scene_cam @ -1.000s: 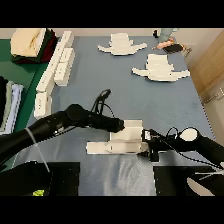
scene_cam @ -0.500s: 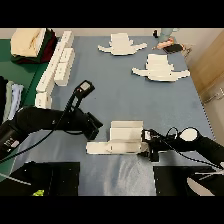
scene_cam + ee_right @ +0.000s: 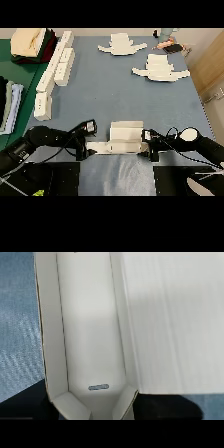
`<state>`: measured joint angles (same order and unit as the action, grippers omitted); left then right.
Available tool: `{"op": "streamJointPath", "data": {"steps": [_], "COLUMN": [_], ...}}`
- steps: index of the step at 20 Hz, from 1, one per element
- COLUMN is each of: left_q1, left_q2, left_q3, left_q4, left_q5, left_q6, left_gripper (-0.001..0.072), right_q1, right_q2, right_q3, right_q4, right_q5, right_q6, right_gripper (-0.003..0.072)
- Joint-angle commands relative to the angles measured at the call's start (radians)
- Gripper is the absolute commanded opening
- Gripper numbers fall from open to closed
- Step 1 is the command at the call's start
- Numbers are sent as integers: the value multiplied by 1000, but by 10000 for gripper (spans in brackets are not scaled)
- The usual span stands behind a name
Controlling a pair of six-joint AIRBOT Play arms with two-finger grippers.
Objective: Fold the box.
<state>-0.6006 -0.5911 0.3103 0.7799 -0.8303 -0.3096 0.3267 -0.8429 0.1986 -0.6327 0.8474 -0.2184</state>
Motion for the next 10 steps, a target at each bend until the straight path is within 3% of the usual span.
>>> {"op": "streamJointPath", "data": {"steps": [1, 3, 10], "left_q1": [-65, -100, -154], "left_q2": [-19, -74, -267], "left_q3": [-81, -80, -53], "left_q4": [-162, -256, -425], "left_q5": [141, 209, 264], "left_q6": [307, 380, 512], "left_gripper": [687, 687, 672], "right_q1": [-1, -1, -1], "right_q2": [1, 1, 1], "right_q3": [1, 1, 1], "right_q4": [1, 1, 1], "right_q5": [0, 0, 0], "right_q6": [0, 0, 0], "right_gripper": [511, 512, 512]}}
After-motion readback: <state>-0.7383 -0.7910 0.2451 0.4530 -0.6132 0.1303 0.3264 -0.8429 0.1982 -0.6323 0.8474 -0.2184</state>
